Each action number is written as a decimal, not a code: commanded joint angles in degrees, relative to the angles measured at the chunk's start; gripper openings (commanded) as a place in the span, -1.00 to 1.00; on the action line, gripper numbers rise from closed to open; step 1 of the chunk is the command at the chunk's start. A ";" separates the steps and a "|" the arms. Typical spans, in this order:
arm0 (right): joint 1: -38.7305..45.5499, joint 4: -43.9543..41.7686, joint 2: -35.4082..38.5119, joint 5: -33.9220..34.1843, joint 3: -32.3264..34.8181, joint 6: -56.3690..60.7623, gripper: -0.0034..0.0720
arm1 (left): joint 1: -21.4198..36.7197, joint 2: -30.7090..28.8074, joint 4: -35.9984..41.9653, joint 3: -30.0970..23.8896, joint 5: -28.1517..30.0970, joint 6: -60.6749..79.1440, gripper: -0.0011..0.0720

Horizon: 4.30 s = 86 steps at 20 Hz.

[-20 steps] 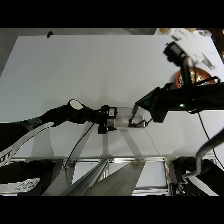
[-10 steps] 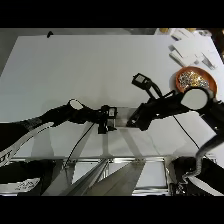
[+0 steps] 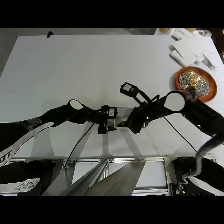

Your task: Fold the box and place the chain.

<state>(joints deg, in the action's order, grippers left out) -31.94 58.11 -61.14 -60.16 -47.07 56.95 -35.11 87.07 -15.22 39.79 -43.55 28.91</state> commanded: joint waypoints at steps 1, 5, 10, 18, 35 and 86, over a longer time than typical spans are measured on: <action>4.92 1.77 5.31 -1.81 -0.70 -0.17 -0.47 | 0.00 0.00 0.00 -0.04 0.02 0.02 -0.95; 15.67 9.79 8.57 -5.38 -0.42 -4.33 -0.78 | 0.00 0.00 0.00 -0.04 0.00 0.02 -0.95; 20.04 14.05 7.91 -3.17 7.23 -18.80 -0.78 | 0.00 0.00 0.00 -0.04 0.00 0.02 -0.95; 20.02 -0.57 6.60 2.25 18.99 -52.59 -0.64 | 0.00 0.00 0.00 -0.04 0.00 0.02 -0.95; 20.04 -6.54 4.46 6.80 18.99 -60.46 -0.79 | 0.00 0.00 0.00 -0.04 0.00 0.02 -0.95; 19.67 -30.69 30.05 4.94 18.99 -30.42 -0.86 | 0.00 0.00 0.00 -0.04 0.00 0.02 -0.95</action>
<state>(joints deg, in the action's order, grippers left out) -12.01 39.03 -31.68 -54.70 -28.03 25.98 -35.09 87.07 -15.22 39.79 -43.55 28.93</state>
